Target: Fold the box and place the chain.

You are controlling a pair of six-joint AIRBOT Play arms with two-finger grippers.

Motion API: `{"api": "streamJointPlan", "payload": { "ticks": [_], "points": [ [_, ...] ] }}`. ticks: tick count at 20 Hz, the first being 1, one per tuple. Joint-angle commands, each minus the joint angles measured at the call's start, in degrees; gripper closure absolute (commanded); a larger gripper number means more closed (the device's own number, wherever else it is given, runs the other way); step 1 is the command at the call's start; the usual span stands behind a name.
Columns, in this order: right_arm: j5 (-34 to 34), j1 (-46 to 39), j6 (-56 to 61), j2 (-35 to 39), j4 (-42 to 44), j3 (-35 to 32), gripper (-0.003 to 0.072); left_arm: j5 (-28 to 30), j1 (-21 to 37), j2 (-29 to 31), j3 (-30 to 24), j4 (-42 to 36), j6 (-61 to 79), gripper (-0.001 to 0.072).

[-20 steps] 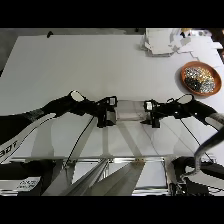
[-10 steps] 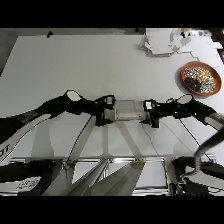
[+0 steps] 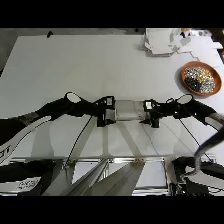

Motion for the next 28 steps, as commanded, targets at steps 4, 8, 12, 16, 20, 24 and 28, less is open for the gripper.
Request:
{"api": "streamJointPlan", "payload": {
  "ticks": [4,8,12,16,20,24,28],
  "points": [
    [0.02,0.0,0.02,0.02,0.0,0.04,0.0234,1.92,-2.12,-2.29,-0.02,-3.45,1.53,0.0008],
    [0.02,0.0,0.02,0.02,0.0,0.04,0.0234,3.04,-2.21,-2.29,-0.02,-4.9,1.6,0.0016],
    [0.04,0.0,0.02,0.02,0.0,0.04,0.0234,3.04,-2.32,-2.29,-0.02,-4.81,1.62,0.0375],
    [0.02,0.0,0.02,0.02,0.0,0.04,0.0234,3.04,-2.32,-2.29,-0.02,-4.7,1.55,0.0574],
    [0.02,0.0,0.02,0.02,0.0,0.04,0.0234,3.02,-2.25,-2.29,-0.02,-4.83,1.51,0.0573],
    [0.09,0.0,0.02,0.02,0.0,0.04,0.0234,2.97,-2.32,-2.27,-0.02,-4.9,1.51,0.0573],
    [0.02,0.0,0.02,0.02,0.0,0.04,0.0234,2.82,-2.32,-2.27,-0.02,-4.92,1.51,0.0573]
  ]
}}
